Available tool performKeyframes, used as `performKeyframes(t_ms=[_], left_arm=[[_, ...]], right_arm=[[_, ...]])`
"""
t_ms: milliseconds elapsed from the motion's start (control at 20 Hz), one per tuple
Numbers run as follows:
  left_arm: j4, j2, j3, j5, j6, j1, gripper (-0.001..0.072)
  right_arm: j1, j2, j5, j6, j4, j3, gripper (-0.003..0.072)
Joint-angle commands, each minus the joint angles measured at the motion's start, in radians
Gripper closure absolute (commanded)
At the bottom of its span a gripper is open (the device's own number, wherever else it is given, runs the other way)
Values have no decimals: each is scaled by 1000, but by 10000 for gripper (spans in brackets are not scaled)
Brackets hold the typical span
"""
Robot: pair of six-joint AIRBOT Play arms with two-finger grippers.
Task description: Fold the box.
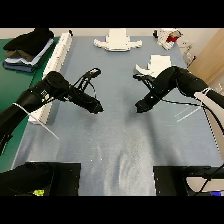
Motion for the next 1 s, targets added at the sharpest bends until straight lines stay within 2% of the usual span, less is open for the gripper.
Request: performKeyframes(t_ms=[0, 150, 300, 350, 400, 450, 500, 600, 650, 700, 800, 900, 950], left_arm=[[0, 0, 1, 0, 0, -1, 694], [0, 0, 1, 0, 0, -1, 694], [0, 0, 1, 0, 0, -1, 695], [0, 0, 1, 0, 0, -1, 694], [0, 0, 1, 0, 0, -1, 694], [0, 0, 1, 1, 0, -1, 694], [0, 0, 1, 1, 0, -1, 694], [0, 0, 1, 0, 0, -1, 694], [0, 0, 1, 0, 0, -1, 694], [0, 0, 1, 0, 0, -1, 694], [0, 0, 1, 0, 0, -1, 695], [0, 0, 1, 0, 0, -1, 694], [0, 0, 1, 0, 0, -1, 694]], right_arm=[[0, 0, 9, 0, 29, 1, 680], [0, 0, 14, 44, 49, 1, 680], [-1, 0, 66, 317, 50, 1, 679], [-2, 0, 80, 398, 22, 7, 632], [-10, -3, 77, 477, -23, 27, 512], [-35, -4, 64, 539, -78, 65, 453], [-75, -5, 43, 582, -124, 113, 453], [-214, -11, -5, 625, -195, 238, 453], [-310, -22, -32, 628, -206, 307, 405], [-407, -40, -51, 628, -203, 365, 303], [-599, -93, -36, 590, -175, 454, 302], [-769, -179, 31, 511, -95, 517, 304], [-834, -225, 49, 476, -28, 544, 348]])
